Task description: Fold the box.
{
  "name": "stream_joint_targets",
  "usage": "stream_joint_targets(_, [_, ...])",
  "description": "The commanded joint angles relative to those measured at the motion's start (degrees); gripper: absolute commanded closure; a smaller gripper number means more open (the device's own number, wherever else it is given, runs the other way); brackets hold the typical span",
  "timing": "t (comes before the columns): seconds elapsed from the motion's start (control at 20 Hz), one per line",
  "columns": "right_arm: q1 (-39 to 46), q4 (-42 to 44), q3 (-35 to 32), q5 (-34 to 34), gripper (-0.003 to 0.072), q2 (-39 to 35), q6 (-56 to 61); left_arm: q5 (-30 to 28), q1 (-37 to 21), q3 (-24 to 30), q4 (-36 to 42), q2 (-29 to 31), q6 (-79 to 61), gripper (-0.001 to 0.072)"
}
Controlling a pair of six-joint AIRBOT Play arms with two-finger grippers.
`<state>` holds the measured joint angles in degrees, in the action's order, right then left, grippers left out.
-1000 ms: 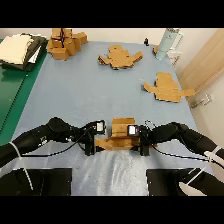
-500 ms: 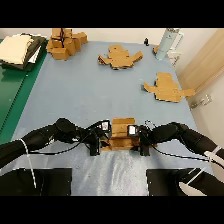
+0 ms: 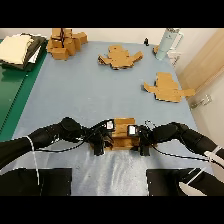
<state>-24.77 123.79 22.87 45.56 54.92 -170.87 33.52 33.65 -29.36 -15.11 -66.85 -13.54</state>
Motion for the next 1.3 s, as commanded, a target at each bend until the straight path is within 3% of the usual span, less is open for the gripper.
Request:
stream_joint_targets(0.0, [0.0, 0.02, 0.04, -0.02, 0.0222, 0.02, 0.0, -2.27, 1.36, -0.22, 1.27, -0.31, -0.02, 0.0482])
stream_joint_targets(0.2, [0.0, 0.02, 0.04, -0.02, 0.0222, 0.0, 0.0, -3.08, 2.1, -0.22, 1.64, -0.31, -0.07, 0.0466])
stream_joint_targets(0.25, [0.0, 0.0, 0.04, -0.02, 0.0222, 0.0, 0.0, -3.1, 2.1, -0.22, 1.64, -0.31, -0.04, 0.037])
stream_joint_targets(0.3, [0.0, 0.0, 0.04, -0.02, 0.0223, 0.0, 0.0, -3.1, 2.1, -0.22, 1.66, -0.31, 0.15, 0.0192])
stream_joint_targets(0.35, [0.0, 0.02, 0.04, -0.02, 0.0222, 0.02, 0.0, -3.08, 2.1, -0.22, 1.62, -0.31, 0.61, 0.0163])
stream_joint_targets(0.65, [0.0, 0.02, 0.04, -0.02, 0.0222, 0.0, 0.0, -3.1, 2.08, -0.22, 1.6, -0.28, 1.2, 0.0166])
stream_joint_targets(0.7, [0.0, 0.0, 0.04, -0.02, 0.0222, 0.0, 0.0, -3.04, 2.08, -0.22, 1.44, -0.15, 1.77, 0.0333])
stream_joint_targets(0.75, [0.0, 0.02, 0.04, -0.02, 0.0222, 0.02, 0.0, -3.08, 2.01, -0.22, 0.17, 0.33, 3.13, 0.0632])
stream_joint_targets(0.8, [0.0, 0.0, 0.04, -0.02, 0.0222, 0.02, 0.0, -3.06, 1.99, -0.22, -2.08, 1.36, 5.77, 0.0693])
stream_joint_targets(0.9, [0.0, 0.02, 0.04, -0.02, 0.0223, 0.0, 0.0, -2.64, 1.97, -0.22, -8.48, 4.74, 15.12, 0.0693])
stream_joint_targets(1.05, [0.0, 0.0, 0.04, -0.02, 0.0222, 0.02, 0.0, -0.76, 1.95, -0.22, -25.03, 13.57, 38.4, 0.0694])
stream_joint_targets(1.25, [0.0, 0.0, 0.04, -0.02, 0.0223, 0.02, 0.0, 4.37, -3.23, 0.07, -54.88, 25.22, 91.6, 0.0694])
